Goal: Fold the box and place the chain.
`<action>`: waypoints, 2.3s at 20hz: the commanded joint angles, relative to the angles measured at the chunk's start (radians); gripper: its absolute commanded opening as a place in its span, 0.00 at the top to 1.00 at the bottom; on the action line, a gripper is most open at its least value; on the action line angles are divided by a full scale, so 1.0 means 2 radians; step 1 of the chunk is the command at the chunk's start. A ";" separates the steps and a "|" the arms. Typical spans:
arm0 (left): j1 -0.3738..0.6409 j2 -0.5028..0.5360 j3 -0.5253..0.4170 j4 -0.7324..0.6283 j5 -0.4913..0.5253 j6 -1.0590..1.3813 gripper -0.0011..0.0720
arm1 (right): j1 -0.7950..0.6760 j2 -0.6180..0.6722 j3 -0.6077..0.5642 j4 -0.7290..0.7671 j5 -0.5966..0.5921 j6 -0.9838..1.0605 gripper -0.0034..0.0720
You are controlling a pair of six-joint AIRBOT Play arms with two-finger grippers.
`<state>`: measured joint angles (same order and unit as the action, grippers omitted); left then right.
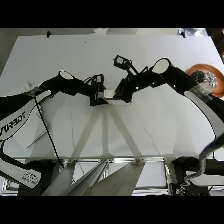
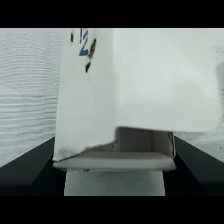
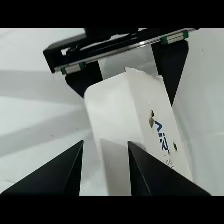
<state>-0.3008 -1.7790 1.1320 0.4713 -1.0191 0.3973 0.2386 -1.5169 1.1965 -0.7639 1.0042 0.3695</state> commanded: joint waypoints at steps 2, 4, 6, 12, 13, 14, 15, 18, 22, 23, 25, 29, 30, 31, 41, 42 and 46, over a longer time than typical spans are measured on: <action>0.000 0.000 0.000 0.000 -0.001 0.001 0.54 | 0.014 0.004 0.000 -0.067 -0.068 -0.003 0.52; 0.000 0.000 0.000 0.000 -0.001 0.001 0.54 | 0.014 0.007 0.000 -0.081 -0.095 -0.001 0.54; 0.000 0.000 0.000 0.000 -0.001 0.001 0.54 | 0.014 0.007 0.000 -0.110 -0.102 0.000 0.56; 0.000 0.000 0.000 0.000 -0.001 0.001 0.54 | 0.014 0.016 0.000 -0.119 -0.039 0.013 0.56; 0.000 0.000 0.000 0.000 -0.001 0.001 0.54 | 0.014 0.026 0.000 -0.118 -0.033 0.013 0.56; 0.000 0.000 0.000 0.000 -0.001 0.001 0.54 | 0.014 0.039 0.000 -0.117 -0.033 0.013 0.56; 0.000 0.000 0.000 0.000 -0.001 0.001 0.54 | 0.013 0.054 0.000 -0.110 -0.036 0.013 0.56; 0.000 0.000 0.000 0.000 -0.001 0.001 0.54 | -0.016 0.084 0.000 -0.038 -0.081 0.033 0.56; 0.000 0.000 0.000 0.000 -0.001 0.001 0.54 | -0.078 0.052 0.001 0.031 -0.103 0.066 0.56; 0.000 0.000 0.000 0.000 -0.001 0.001 0.54 | -0.089 0.040 0.001 0.045 -0.101 0.066 0.56; 0.000 0.000 0.000 0.000 -0.001 0.001 0.54 | -0.103 0.011 0.002 0.080 -0.101 0.065 0.56; 0.000 0.000 0.000 0.000 -0.001 0.001 0.54 | -0.111 -0.050 0.028 0.125 -0.019 0.064 0.56; 0.000 0.000 0.000 0.000 -0.001 0.001 0.54 | -0.109 -0.062 0.034 0.126 0.015 0.062 0.56; 0.000 0.000 0.000 0.000 -0.001 0.001 0.54 | -0.108 -0.069 0.035 0.124 0.032 0.055 0.56; 0.000 0.000 0.000 0.000 -0.001 0.001 0.54 | -0.073 -0.073 0.035 0.086 0.075 -0.034 0.56; 0.000 0.000 0.000 0.000 -0.001 0.001 0.54 | -0.065 -0.071 0.035 0.063 0.054 -0.049 0.56; 0.000 0.000 0.000 0.000 -0.001 0.001 0.54 | -0.042 -0.056 0.035 0.015 -0.023 -0.055 0.55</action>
<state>-0.3004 -1.7794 1.1320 0.4717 -1.0122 0.3962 0.1242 -1.6455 1.2644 -0.6571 1.0721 0.2955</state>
